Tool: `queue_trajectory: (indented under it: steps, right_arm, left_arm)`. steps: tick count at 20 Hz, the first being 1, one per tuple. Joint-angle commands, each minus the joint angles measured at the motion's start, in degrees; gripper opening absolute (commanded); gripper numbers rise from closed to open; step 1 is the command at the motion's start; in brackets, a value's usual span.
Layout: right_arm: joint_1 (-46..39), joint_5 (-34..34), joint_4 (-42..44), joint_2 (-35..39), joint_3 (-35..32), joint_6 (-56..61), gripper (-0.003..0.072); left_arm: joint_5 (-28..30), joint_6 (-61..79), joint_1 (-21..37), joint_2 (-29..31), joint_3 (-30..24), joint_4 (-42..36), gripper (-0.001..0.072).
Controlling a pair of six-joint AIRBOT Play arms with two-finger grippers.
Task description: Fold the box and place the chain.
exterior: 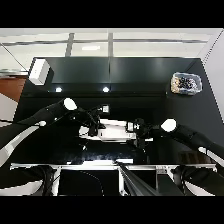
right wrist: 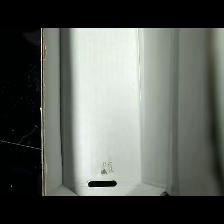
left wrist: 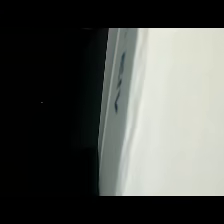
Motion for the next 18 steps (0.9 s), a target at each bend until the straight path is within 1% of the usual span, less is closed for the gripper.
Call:
queue_trajectory:
  steps: [1, 2, 3, 4, 5, 6, 7, 8, 11, 12, 13, 14, 15, 16, 17, 18]
  right_arm:
    - [0.07, -0.24, -0.13, -0.02, -0.02, 0.04, 0.0482]
    - [0.07, -0.24, -0.13, -0.02, -0.02, 0.04, 0.0482]
    - [0.07, -0.24, -0.13, -0.02, -0.02, 0.04, 0.0482]
    - [0.07, -0.24, -0.13, -0.02, -0.02, 0.07, 0.0482]
    - [0.07, -0.24, -0.13, -0.02, -0.02, 0.04, 0.0482]
    - [0.07, -0.24, -0.13, -0.02, -0.02, 0.04, 0.0482]
    - [0.07, -0.24, -0.11, -0.02, -0.02, 0.04, 0.0482]
    - [0.07, -0.24, -0.11, -0.02, -0.02, 0.04, 0.0482]
    - [0.07, -0.22, -0.11, -0.02, -0.02, 0.04, 0.0482]
    - [0.07, -0.24, -0.11, -0.02, -0.02, 0.04, 0.0482]
    - [0.07, -0.24, -0.11, -0.02, -0.02, 0.04, 0.0482]
    - [0.07, -0.24, -0.11, -0.02, -0.02, 0.04, 0.0482]
    - [0.07, -0.24, -0.11, -0.02, -0.02, 0.04, 0.0482]
    - [0.07, -0.22, -0.09, -0.02, -0.02, 0.04, 0.0482]
    - [0.07, -0.24, -0.11, -0.02, -0.02, 0.04, 0.0482]
    - [0.07, -0.24, -0.09, -0.02, -0.02, 0.04, 0.0482]
  left_arm:
    - [-1.92, -0.04, 0.44, 0.55, 0.61, 1.9, 0.0033]
    - [-2.97, -0.02, 0.72, 1.27, 1.07, 3.19, 0.0074]
    - [-3.02, -0.09, 1.03, 2.38, 1.27, 3.87, 0.0203]
    - [-2.97, -0.09, 1.4, 3.63, 1.27, 4.15, 0.0314]
    - [-3.02, -0.11, 1.86, 5.03, 1.27, 4.31, 0.0487]
    - [-3.15, -1.11, 2.38, 6.38, 1.27, 4.55, 0.0638]
    - [-3.3, -3.37, 3.04, 7.89, 1.27, 4.98, 0.0703]
    - [-4.24, -4.79, 3.74, 9.27, 1.27, 5.92, 0.0702]
    - [-10.47, -11.15, 6.19, 13.92, 1.27, 10.88, 0.0702]
    - [-12.72, -15.87, 6.99, 15.61, 1.27, 12.17, 0.0694]
    - [-14.88, -20.41, 7.61, 17.09, 1.27, 13.64, 0.0669]
    - [-17.2, -25.46, 8.09, 18.43, 1.27, 15.19, 0.0589]
    - [-20.46, -30.77, 8.5, 19.58, 1.27, 16.41, 0.0335]
    - [-24.28, -35.1, 8.7, 20.15, 1.25, 16.5, 0.0025]
    - [-27.45, -37.7, 8.59, 20.2, 0.85, 14.8, 0.0026]
    - [-28.85, -39.78, 7.98, 20.2, -0.44, 11.78, 0.0026]
